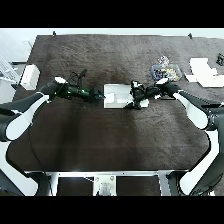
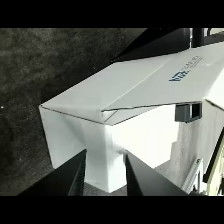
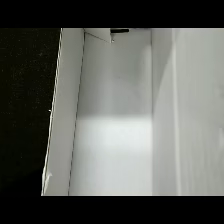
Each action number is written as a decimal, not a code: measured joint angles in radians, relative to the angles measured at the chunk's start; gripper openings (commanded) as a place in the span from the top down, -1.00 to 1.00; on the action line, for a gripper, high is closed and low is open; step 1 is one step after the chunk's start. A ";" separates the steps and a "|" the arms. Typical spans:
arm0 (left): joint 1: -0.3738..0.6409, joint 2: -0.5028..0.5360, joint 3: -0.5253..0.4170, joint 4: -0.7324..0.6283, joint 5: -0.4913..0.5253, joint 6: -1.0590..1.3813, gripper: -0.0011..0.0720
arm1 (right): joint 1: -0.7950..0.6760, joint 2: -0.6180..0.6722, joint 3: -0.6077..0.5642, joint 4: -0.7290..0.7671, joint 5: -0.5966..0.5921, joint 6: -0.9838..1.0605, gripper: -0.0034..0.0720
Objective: Fold the box and place the chain.
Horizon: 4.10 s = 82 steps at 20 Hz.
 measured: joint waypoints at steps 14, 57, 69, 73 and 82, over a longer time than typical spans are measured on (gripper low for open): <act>-0.062 0.069 0.015 0.211 0.076 -0.305 0.18 | 0.000 0.000 0.000 0.001 0.001 -0.002 -0.68; -0.294 -0.005 0.296 0.951 0.002 -0.958 0.18 | 0.000 0.000 0.000 0.001 0.001 -0.002 -0.68; -0.339 -0.148 0.524 1.069 -0.233 -1.063 0.18 | 0.000 0.000 0.000 0.001 0.001 -0.002 -0.68; -0.353 -0.184 0.571 1.109 -0.271 -1.068 0.18 | 0.000 0.000 0.000 0.001 0.001 -0.002 -0.68; -0.379 -0.249 0.672 1.185 -0.339 -1.069 0.19 | 0.000 0.000 0.000 0.002 -0.001 -0.001 -0.68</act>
